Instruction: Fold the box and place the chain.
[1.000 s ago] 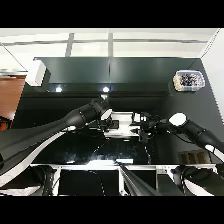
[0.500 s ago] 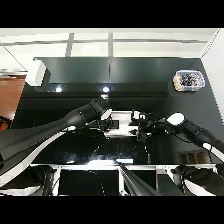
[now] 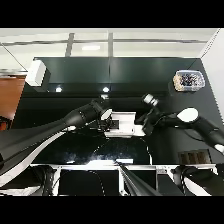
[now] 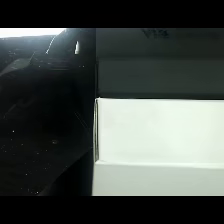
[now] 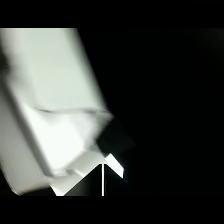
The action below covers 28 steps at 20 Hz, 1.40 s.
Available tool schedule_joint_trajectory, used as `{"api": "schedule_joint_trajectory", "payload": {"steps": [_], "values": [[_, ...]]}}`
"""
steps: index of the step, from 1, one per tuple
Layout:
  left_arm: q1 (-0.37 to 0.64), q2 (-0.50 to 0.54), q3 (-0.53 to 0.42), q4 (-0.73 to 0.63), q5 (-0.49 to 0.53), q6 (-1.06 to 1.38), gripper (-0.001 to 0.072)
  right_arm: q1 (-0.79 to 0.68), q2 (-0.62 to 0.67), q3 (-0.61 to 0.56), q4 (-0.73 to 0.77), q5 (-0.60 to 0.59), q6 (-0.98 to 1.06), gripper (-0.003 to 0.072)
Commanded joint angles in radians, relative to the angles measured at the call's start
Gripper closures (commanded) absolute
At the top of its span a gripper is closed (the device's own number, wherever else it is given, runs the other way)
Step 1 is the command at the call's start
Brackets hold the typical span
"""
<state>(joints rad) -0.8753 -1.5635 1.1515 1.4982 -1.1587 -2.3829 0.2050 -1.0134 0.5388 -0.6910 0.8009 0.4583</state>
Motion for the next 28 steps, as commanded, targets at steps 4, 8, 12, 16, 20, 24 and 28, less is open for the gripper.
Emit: {"api": "schedule_joint_trajectory", "payload": {"steps": [4,8,12,16,20,24,28], "values": [[0.0,0.0,0.0,0.0,-0.002,0.0,0.0684,-0.448,0.072,-0.041,-0.225,0.15,0.795,0.0672],[0.0,0.0,0.0,0.0,-0.002,0.0,0.0683,-0.438,-0.103,-0.089,-0.02,0.259,0.704,0.0672],[0.0,0.0,0.0,0.0,-0.002,0.0,0.0683,-0.342,-0.301,-0.088,0.192,0.316,0.552,0.0671],[0.0,0.0,0.0,0.0,-0.002,0.0,0.0683,-0.275,-0.334,-0.059,0.248,0.361,0.469,0.0671],[0.0,0.0,0.0,0.0,-0.002,0.0,0.0683,-0.278,-0.333,0.04,0.215,0.49,0.468,0.0671],[0.0,0.0,0.0,0.0,-0.002,0.0,0.0683,-0.278,-0.333,0.087,0.216,0.554,0.468,0.0188],[0.0,0.0,0.0,0.0,-0.002,0.0,0.0683,-0.268,-0.333,0.088,0.219,0.55,0.469,0.019]]}}
